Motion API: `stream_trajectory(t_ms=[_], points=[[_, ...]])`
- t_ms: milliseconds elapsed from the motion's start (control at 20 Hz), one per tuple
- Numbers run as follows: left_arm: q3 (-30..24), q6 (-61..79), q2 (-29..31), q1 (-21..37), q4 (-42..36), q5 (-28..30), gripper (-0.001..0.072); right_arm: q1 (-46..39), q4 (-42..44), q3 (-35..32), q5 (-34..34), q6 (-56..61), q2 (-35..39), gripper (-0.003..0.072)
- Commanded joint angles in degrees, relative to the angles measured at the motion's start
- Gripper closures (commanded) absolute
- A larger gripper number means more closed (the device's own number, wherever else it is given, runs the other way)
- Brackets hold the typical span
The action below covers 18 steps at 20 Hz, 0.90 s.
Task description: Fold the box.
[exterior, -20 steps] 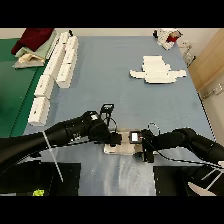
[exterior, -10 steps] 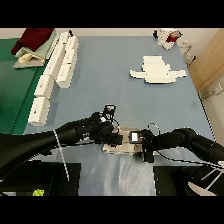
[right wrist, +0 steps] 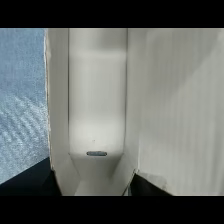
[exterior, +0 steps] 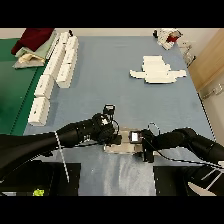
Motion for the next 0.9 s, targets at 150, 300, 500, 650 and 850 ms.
stream_trajectory(t_ms=[150,300,500,650,850], points=[[0.02,-0.59,-0.02,-0.28,-0.39,-0.13,0.0234,0.0,0.02,0.0,0.0,0.0,-0.02,0.015],[0.02,-0.61,-0.02,-0.28,-0.37,-0.17,0.0229,0.0,0.02,0.0,0.0,-0.02,-0.02,0.015],[0.0,-0.66,-0.22,-0.28,-0.37,-0.17,0.0261,0.0,0.02,0.0,0.0,-0.02,-0.02,0.015],[0.0,-0.66,-1.22,-0.31,-0.33,-1.07,0.0261,0.0,0.02,0.0,0.0,0.0,-0.02,0.0151],[0.0,-0.61,-1.7,-0.31,-0.15,-1.53,0.0359,0.0,0.02,0.0,0.0,0.0,-0.02,0.0151]])
